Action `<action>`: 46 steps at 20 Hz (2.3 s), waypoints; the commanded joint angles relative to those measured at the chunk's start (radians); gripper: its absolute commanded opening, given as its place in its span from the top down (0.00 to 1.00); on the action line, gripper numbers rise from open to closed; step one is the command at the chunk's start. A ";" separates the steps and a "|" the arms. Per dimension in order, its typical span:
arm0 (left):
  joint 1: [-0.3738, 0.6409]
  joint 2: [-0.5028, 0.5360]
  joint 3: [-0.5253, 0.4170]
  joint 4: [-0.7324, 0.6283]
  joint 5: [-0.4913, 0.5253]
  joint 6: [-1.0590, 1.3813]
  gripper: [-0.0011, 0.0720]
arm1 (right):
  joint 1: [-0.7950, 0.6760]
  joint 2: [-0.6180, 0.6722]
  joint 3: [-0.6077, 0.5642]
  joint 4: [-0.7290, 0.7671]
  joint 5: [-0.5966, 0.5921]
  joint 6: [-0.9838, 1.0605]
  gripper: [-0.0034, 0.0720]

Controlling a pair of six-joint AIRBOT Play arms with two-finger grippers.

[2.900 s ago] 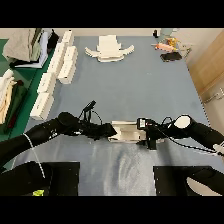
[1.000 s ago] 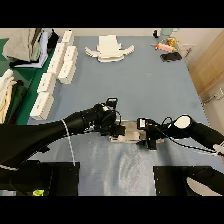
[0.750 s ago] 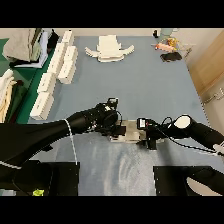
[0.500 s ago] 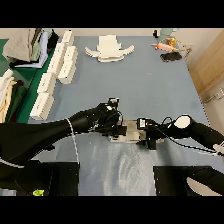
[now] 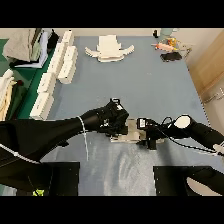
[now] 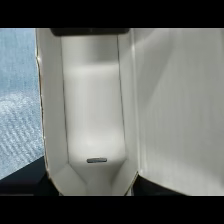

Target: Fold the box.

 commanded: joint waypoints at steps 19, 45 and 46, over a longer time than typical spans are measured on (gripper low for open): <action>-0.023 -0.021 0.060 0.061 -0.073 -0.037 0.97 | 0.000 0.000 0.000 0.000 0.000 -0.002 0.28; -0.009 -0.019 0.317 0.008 -0.605 0.220 0.03 | 0.000 0.000 0.000 -0.001 0.000 -0.002 0.28; -0.013 -0.019 0.317 0.009 -0.606 0.228 0.03 | 0.000 0.000 0.000 0.000 0.000 -0.002 0.28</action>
